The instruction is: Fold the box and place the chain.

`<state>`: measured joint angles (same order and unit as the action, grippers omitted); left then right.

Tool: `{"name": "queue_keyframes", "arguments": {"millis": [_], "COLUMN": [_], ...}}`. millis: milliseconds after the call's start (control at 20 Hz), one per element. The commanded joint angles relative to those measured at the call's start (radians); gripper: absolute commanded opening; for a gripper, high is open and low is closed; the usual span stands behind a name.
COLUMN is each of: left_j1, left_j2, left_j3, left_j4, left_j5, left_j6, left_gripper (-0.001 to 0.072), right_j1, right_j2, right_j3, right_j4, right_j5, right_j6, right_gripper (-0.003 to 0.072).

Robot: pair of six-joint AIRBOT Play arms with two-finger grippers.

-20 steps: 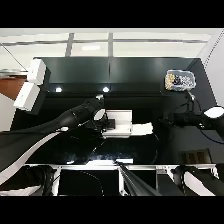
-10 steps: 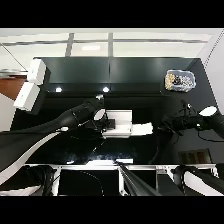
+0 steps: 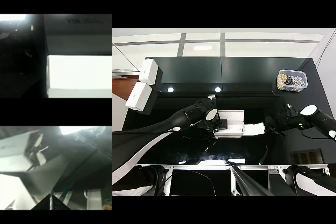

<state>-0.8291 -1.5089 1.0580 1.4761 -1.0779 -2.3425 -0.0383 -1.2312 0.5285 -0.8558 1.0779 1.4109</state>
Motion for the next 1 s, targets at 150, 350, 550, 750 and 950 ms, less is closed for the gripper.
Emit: {"name": "queue_keyframes", "arguments": {"millis": [150, 350, 550, 750, 950], "left_j1": [0.001, 0.001, 0.001, 0.001, 0.001], "left_j2": [-0.001, -0.001, -0.001, -0.001, -0.001], "left_j3": [0.000, 0.000, 0.000, 0.000, 0.000], "left_j4": [0.000, 0.000, 0.000, 0.000, 0.000], "left_j5": [0.000, 0.000, 0.000, 0.000, 0.000], "left_j6": [0.000, 0.000, 0.000, 0.000, 0.000], "left_gripper": [0.0032, 0.0033, 0.0032, 0.0032, 0.0032], "right_j1": [0.086, 0.120, 0.127, 0.128, 0.128], "right_j2": [-0.008, -0.008, -0.008, -0.007, -0.007], "right_j3": [0.001, 0.003, 0.012, 0.031, 0.078], "right_j4": [0.159, 0.256, 0.262, 0.261, 0.262], "right_j5": [-0.003, 0.002, 0.043, 0.091, 0.105], "right_j6": [-0.138, -0.197, -0.219, -0.245, -0.244], "right_gripper": [0.0039, 0.0040, 0.0432, 0.0707, 0.0706]}}
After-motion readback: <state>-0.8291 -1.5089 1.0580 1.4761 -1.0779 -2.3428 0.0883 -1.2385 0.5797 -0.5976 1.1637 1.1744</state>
